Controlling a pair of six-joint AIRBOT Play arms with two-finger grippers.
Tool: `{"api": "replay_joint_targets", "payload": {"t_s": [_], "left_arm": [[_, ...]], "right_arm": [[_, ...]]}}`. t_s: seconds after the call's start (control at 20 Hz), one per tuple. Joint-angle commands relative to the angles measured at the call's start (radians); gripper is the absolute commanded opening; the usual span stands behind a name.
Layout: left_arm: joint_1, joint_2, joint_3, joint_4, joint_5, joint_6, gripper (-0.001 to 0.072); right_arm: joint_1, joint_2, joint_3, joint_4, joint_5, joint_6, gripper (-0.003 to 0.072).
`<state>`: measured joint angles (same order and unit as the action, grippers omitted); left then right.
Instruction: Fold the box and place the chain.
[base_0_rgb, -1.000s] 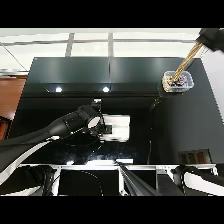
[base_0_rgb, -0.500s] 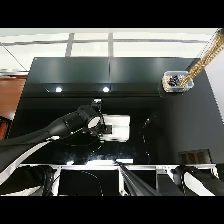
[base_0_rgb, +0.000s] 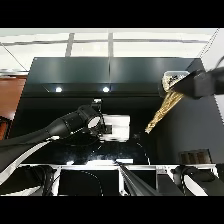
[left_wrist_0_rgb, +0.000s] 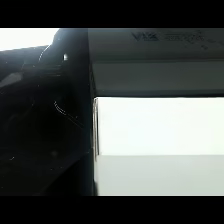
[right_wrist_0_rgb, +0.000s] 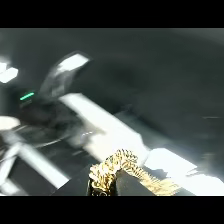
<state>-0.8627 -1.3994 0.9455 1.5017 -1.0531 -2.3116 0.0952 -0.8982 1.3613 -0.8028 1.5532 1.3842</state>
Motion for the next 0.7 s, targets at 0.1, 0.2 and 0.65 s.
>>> {"api": "replay_joint_targets", "payload": {"t_s": [0.1,0.2,0.65], "left_arm": [[0.000,0.001,0.001,0.000,0.000,0.000,0.0026],[0.000,0.001,0.001,0.000,0.000,0.000,0.0027],[0.000,0.001,0.001,0.000,0.001,0.000,0.0027]], "right_arm": [[0.193,0.004,-0.113,0.141,-0.161,-0.019,0.0002],[0.244,-0.006,-0.113,0.141,-0.219,-0.011,0.0002],[0.312,-0.060,-0.151,0.187,-0.285,0.002,0.0003]]}}
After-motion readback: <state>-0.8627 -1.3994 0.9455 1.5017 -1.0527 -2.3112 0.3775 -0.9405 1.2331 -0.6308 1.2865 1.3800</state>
